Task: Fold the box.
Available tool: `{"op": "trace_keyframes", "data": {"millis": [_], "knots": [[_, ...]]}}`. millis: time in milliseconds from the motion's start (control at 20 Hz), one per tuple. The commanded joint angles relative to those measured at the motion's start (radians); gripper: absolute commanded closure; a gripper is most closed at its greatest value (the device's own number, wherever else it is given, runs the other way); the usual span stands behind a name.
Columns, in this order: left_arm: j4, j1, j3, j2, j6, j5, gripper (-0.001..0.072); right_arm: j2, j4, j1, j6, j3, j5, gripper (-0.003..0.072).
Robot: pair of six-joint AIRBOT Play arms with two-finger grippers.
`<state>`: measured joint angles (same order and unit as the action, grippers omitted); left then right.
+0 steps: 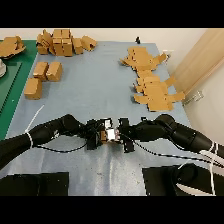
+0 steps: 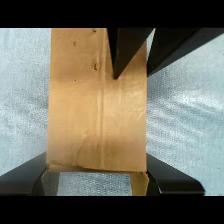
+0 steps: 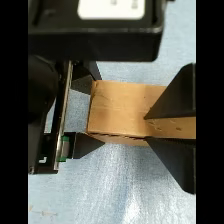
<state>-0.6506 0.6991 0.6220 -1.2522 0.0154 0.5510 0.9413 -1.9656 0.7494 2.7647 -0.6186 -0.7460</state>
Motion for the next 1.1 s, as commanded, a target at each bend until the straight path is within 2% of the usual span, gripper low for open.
{"op": "trace_keyframes", "data": {"millis": [0, 200, 300, 400, 450, 650, 700, 750, 800, 850, 950, 1050], "knots": [[0.000, 0.000, 0.000, 0.000, -0.001, 0.000, 0.0250, 0.001, 0.006, 0.006, -0.024, 0.006, -0.004, 0.0528], [0.000, 0.000, 0.000, -0.001, -0.001, 0.000, 0.0249, 0.000, 0.007, 0.005, -0.030, 0.021, -0.007, 0.0520], [0.000, 0.000, 0.000, -0.001, -0.001, 0.000, 0.0250, -0.020, 0.007, 0.005, -0.035, 0.021, -0.011, 0.0371], [0.000, 0.000, 0.000, -0.001, -0.001, 0.000, 0.0250, -0.051, 0.008, 0.005, -0.043, 0.021, -0.018, 0.0363], [0.000, 0.000, 0.000, 0.000, -0.001, 0.000, 0.0249, -0.066, 0.014, 0.005, -0.045, 0.021, -0.018, 0.0331], [0.001, 0.000, 0.000, -0.001, -0.001, 0.000, 0.0249, -0.130, 0.018, 0.005, -0.129, 0.021, -0.026, 0.0331], [0.000, 0.000, 0.000, 0.000, -0.001, 0.000, 0.0249, -0.155, 0.017, 0.005, -0.214, 0.021, -0.039, 0.0342], [0.000, 0.000, 0.000, 0.000, -0.001, 0.000, 0.0250, -0.183, 0.016, 0.005, -0.362, 0.021, -0.058, 0.0443], [0.000, 0.000, 0.000, -0.001, -0.001, 0.000, 0.0249, -0.214, 0.015, 0.004, -0.607, 0.023, -0.069, 0.0616], [0.000, 0.000, 0.000, -0.001, -0.001, 0.000, 0.0249, -0.238, 0.006, 0.004, -0.819, 0.031, -0.058, 0.0682], [0.000, 0.000, 0.000, 0.000, -0.001, 0.000, 0.0249, -0.284, -0.016, 0.001, -1.151, 0.077, -0.050, 0.0683], [0.000, 0.000, 0.000, -0.001, -0.001, 0.000, 0.0250, -0.327, -0.050, -0.014, -1.461, 0.174, -0.005, 0.0684]]}}
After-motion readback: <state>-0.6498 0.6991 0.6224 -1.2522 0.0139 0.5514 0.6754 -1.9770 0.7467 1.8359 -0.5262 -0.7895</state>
